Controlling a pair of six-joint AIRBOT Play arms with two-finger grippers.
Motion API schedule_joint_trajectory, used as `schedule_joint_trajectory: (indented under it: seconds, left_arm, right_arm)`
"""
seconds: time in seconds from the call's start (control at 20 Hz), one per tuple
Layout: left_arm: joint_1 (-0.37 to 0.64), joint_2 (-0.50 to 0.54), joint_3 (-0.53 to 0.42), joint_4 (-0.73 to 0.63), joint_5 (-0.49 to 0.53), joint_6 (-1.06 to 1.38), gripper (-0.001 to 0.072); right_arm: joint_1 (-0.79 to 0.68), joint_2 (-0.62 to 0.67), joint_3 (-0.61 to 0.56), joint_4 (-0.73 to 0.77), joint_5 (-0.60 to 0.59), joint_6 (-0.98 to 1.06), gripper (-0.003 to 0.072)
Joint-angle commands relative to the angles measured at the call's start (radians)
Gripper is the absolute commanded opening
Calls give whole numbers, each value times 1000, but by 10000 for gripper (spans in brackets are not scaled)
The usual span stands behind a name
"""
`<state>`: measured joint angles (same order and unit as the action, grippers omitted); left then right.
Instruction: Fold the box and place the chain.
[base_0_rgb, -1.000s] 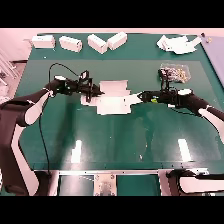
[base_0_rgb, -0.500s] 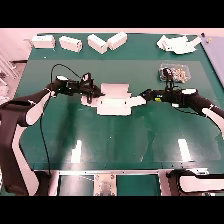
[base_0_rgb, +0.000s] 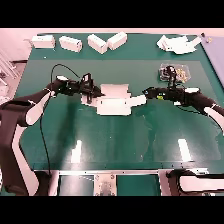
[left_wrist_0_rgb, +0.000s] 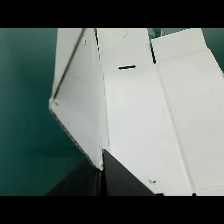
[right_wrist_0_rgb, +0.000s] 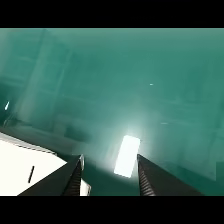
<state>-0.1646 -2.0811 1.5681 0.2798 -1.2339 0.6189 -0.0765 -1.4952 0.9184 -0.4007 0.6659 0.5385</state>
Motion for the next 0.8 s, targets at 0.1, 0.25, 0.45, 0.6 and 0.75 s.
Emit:
schedule_joint_trajectory:
  seconds: [0.1, 0.25, 0.45, 0.6, 0.75]
  left_arm:
    - [-1, 0, 0, 0, 34, 0, 18]
    - [-1, 0, 0, 0, 33, 0, 18]
    - [-1, 0, 1, 0, 33, 0, 18]
    - [-1, 0, 0, -1, 33, 0, 18]
    - [-1, 0, 0, -2, 33, 0, 19]
  right_arm:
    - [-16, 18, 2, 0, 7, -8, 496]
    - [8, 106, -22, -4, 7, -31, 525]
    - [93, 273, -126, -5, 7, -145, 526]
    - [180, 340, -189, -103, 8, -216, 579]
    - [261, 343, -201, -218, 13, -220, 580]
